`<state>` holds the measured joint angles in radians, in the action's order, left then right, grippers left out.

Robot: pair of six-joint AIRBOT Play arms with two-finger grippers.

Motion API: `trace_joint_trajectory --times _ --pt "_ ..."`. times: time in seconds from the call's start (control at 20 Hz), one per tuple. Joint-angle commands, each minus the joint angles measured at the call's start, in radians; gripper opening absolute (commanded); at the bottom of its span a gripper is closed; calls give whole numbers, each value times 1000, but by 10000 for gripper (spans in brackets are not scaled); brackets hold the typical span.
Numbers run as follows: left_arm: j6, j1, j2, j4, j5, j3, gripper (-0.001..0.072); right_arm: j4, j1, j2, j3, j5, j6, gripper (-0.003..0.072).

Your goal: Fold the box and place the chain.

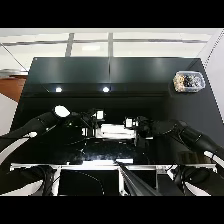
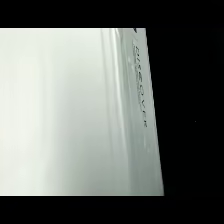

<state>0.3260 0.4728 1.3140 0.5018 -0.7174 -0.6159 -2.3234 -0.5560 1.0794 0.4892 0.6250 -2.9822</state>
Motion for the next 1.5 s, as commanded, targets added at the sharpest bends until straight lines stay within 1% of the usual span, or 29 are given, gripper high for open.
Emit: trace_joint_trajectory --times 0.0,0.4,0.65,1.4,1.45 --pt "0 0 1 3 4 0 25 -5 1 21 0 -19 -4 707" --pt "0 0 1 3 4 0 25 -5 1 58 0 -20 -4 706" --pt "0 0 1 3 4 0 25 2 1 58 0 -39 -4 706" --pt "0 0 1 3 4 0 25 30 2 63 0 -41 -3 705" --pt "0 0 1 3 4 0 25 30 1 63 0 -41 -3 601"
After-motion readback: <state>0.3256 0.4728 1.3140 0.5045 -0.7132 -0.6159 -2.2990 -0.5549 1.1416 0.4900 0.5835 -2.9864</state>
